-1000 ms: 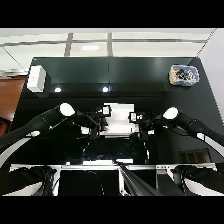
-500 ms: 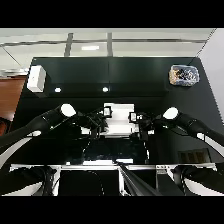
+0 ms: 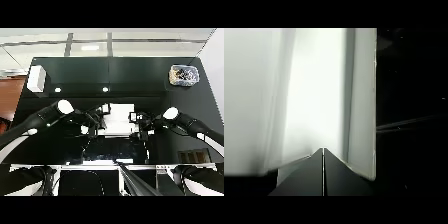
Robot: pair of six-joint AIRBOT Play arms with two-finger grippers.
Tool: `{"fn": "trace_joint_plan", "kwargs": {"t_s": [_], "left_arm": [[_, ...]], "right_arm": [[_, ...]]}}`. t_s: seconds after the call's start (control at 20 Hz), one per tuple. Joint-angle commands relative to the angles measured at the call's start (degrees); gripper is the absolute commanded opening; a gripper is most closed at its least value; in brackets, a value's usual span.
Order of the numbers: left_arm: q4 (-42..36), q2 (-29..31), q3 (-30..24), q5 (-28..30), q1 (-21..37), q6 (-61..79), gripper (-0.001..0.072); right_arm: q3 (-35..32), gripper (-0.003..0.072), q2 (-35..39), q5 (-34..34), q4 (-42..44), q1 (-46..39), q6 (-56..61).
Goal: Fold the box and place the chain.
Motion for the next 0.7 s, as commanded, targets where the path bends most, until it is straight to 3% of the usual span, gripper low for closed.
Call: {"fn": "trace_joint_plan", "kwargs": {"t_s": [0.0,0.15,0.35,0.5,0.65], "left_arm": [[12.20,4.00,3.67,-10.32,6.01,-19.50,0.0031],[12.55,7.72,3.10,-18.01,18.14,-35.08,0.0031],[12.81,8.04,-1.92,-27.61,34.25,-38.51,0.0031],[10.01,8.02,-8.20,-23.47,41.22,-54.01,0.0032],[-0.33,6.97,-13.75,-19.80,43.39,-60.52,0.0032]], "right_arm": [[-0.02,0.0429,-0.04,0.02,-0.02,0.02,-0.02],[-0.02,0.0429,-0.04,0.04,-0.02,0.02,-0.02],[-0.02,0.0429,-0.04,0.04,-0.02,0.02,-0.02],[-0.02,0.0429,-0.04,0.02,-0.02,0.02,-0.02],[-0.02,0.0429,-0.04,0.02,-0.02,0.02,-0.02]]}}
